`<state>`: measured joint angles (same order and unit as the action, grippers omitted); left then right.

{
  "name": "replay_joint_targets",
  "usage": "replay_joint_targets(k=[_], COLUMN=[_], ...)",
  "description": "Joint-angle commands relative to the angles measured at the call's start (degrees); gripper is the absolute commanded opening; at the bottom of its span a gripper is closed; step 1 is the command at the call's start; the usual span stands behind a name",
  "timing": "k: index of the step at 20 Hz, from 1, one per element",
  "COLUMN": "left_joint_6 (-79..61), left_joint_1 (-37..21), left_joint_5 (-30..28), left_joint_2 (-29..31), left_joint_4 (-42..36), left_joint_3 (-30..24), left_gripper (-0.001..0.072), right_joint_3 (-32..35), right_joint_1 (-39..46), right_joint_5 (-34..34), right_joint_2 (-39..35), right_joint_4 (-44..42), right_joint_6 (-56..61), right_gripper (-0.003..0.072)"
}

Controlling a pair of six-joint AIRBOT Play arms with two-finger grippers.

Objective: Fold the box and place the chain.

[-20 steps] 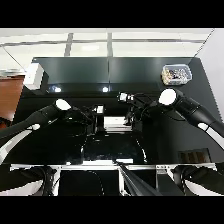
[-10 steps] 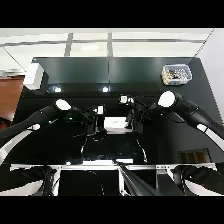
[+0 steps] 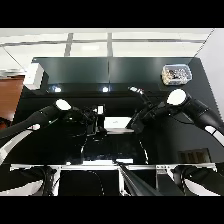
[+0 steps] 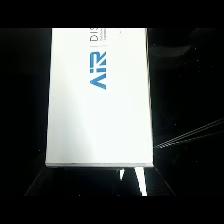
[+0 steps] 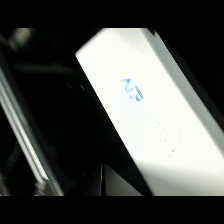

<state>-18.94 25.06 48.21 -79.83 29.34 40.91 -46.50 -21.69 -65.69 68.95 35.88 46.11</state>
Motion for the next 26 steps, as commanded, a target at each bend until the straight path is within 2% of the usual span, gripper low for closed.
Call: replay_joint_targets(k=[1,4,7,11,14,17,18,19,21,23,26], left_joint_6=[-0.1,-0.1,-0.1,0.0,0.2,2.6,4.4,7.1,14.4,21.9,26.0], left_joint_1=[0.0,0.0,-0.1,-0.1,-0.1,-0.2,-0.3,-0.6,-1.4,-1.5,2.1], left_joint_5=[0.1,0.1,0.1,0.1,0.1,0.4,1.1,2.4,6.9,11.1,8.2], left_joint_2=[0.0,0.0,0.0,0.0,0.0,0.7,1.4,2.5,5.8,8.8,7.8], left_joint_4=[0.0,0.0,-0.1,-0.1,0.0,0.1,0.5,1.7,7.4,9.3,5.6], left_joint_3=[0.0,0.0,0.0,0.0,0.1,0.5,0.9,1.6,3.7,6.6,11.4], left_gripper=[0.0466,0.0466,0.0466,0.0467,0.0466,0.0492,0.0702,0.072,0.072,0.072,0.0718], right_joint_3=[2.5,2.5,2.5,2.4,0.4,-1.4,-1.4,-1.4,-1.4,-1.4,-0.4], right_joint_1=[0.9,0.9,0.9,1.4,4.2,10.5,13.0,15.7,20.2,23.1,24.2], right_joint_5=[6.8,7.8,6.9,6.5,-1.0,-9.3,-11.0,-12.5,-14.9,-15.1,-12.5], right_joint_2=[1.3,5.7,9.7,9.9,5.5,-3.1,-6.1,-9.2,-13.9,-16.5,-16.7], right_joint_4=[-12.5,-10.3,-4.2,-1.6,-1.5,-1.2,-0.8,0.3,3.9,6.9,6.8], right_joint_6=[5.1,5.4,8.2,9.0,7.4,7.3,7.3,7.7,8.3,8.6,8.5], right_gripper=[0.0002,0.0003,0.0005,0.001,0.0011,0.001,0.0011,0.001,0.0011,0.0011,0.0011])
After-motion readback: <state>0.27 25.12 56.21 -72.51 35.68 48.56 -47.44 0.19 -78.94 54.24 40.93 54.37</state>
